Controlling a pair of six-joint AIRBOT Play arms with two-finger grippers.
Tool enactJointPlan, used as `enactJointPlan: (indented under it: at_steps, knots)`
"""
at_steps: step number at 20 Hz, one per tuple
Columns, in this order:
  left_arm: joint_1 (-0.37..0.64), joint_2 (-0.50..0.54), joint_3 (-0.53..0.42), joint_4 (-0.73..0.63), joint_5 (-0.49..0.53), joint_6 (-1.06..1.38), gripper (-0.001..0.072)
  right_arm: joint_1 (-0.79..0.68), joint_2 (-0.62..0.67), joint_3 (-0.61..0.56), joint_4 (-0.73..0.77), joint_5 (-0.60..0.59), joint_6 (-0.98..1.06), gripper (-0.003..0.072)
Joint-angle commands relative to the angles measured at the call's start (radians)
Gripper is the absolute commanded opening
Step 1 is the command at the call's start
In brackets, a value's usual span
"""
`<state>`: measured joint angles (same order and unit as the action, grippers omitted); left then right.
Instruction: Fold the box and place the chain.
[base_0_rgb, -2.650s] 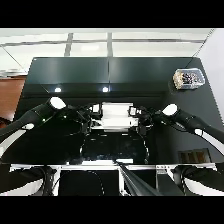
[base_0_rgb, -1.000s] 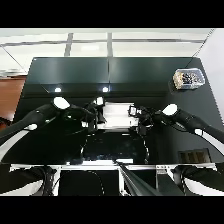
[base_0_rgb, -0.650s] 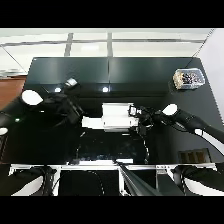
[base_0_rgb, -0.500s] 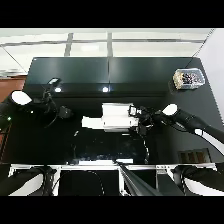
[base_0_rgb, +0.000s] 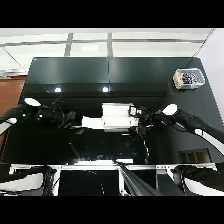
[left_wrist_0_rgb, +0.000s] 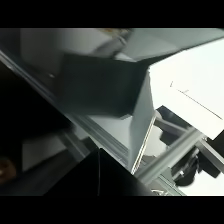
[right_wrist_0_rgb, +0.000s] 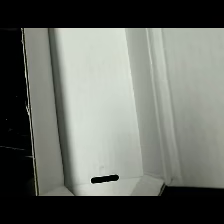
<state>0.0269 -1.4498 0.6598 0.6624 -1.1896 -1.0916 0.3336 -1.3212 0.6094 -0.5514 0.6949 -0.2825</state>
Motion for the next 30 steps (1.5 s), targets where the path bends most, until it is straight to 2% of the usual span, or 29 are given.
enactJointPlan:
  at_steps: [1, 4, 8, 9, 10, 11, 12, 16, 21, 23, 26, 30]
  knots:
    - [-0.087, -0.074, -0.001, -0.174, 0.011, 0.131, 0.0028, 0.001, 0.000, 0.000, 0.000, 0.001, 0.000, 0.0191]
    - [-0.129, -0.105, 0.016, -0.216, 0.007, 0.180, 0.0031, 0.001, 0.000, 0.000, 0.000, 0.001, 0.000, 0.0190]
    - [-0.127, -0.109, 0.078, -0.209, -0.034, 0.202, 0.0038, 0.001, 0.000, 0.000, 0.000, 0.001, 0.000, 0.0191]
    - [-0.127, -0.109, 0.097, -0.203, -0.057, 0.204, 0.0155, 0.001, 0.000, 0.000, 0.000, 0.001, 0.000, 0.0191]
    - [-0.127, -0.109, 0.115, -0.200, -0.084, 0.204, 0.0384, 0.001, 0.000, 0.000, 0.000, 0.001, 0.000, 0.0191]
    - [-0.127, -0.109, 0.131, -0.200, -0.105, 0.204, 0.0573, 0.001, 0.000, 0.000, 0.000, 0.001, 0.000, 0.0190]
    - [-0.127, -0.109, 0.149, -0.200, -0.128, 0.203, 0.0637, 0.001, 0.000, 0.000, 0.000, 0.001, 0.000, 0.0191]
    - [-0.168, -0.109, 0.218, -0.174, -0.151, 0.141, 0.0623, 0.001, 0.000, 0.000, 0.000, 0.001, 0.000, 0.0190]
    - [-0.272, -0.109, 0.319, -0.025, -0.085, -0.065, 0.0611, 0.001, 0.000, 0.000, 0.000, 0.000, 0.001, 0.0191]
    - [-0.312, -0.109, 0.347, -0.015, -0.074, -0.100, 0.0524, 0.001, 0.000, 0.000, 0.000, 0.000, 0.000, 0.0191]
    - [-0.356, -0.109, 0.383, -0.005, -0.065, -0.155, 0.0507, 0.001, 0.000, 0.000, 0.000, 0.000, 0.000, 0.0191]
    - [-0.397, -0.109, 0.436, 0.146, -0.063, -0.278, 0.0507, 0.001, 0.000, 0.000, 0.000, 0.000, 0.001, 0.0191]
